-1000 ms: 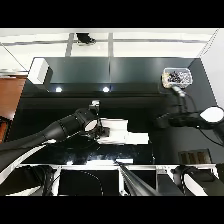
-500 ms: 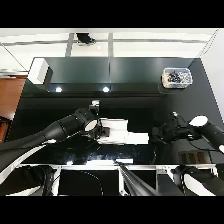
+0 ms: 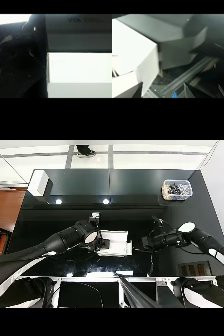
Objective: Fold the box and place the chain.
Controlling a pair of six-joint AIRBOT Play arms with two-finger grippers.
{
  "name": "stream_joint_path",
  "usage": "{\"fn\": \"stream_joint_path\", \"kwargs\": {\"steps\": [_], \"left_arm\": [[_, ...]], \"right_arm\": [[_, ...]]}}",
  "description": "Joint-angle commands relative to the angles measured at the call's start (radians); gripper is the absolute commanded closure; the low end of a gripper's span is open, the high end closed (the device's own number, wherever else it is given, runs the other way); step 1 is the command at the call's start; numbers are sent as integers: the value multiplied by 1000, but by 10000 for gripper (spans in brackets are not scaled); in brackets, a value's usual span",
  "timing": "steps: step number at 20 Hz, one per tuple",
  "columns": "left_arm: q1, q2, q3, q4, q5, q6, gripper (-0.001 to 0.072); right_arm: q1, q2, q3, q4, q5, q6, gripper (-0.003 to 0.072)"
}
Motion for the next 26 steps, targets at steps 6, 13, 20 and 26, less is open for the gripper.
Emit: {"fn": "stream_joint_path", "kwargs": {"steps": [6,13,20,26], "left_arm": [[1,0,0,0,0,0,681],[1,0,0,0,0,0,681],[1,0,0,1,0,0,681],[1,0,0,1,0,0,681]], "right_arm": [[117,-5,69,70,-19,-45,94],[439,-5,187,-252,-323,415,140],[670,-17,365,-887,-234,1218,260],[737,-119,436,-936,-123,1336,342]]}}
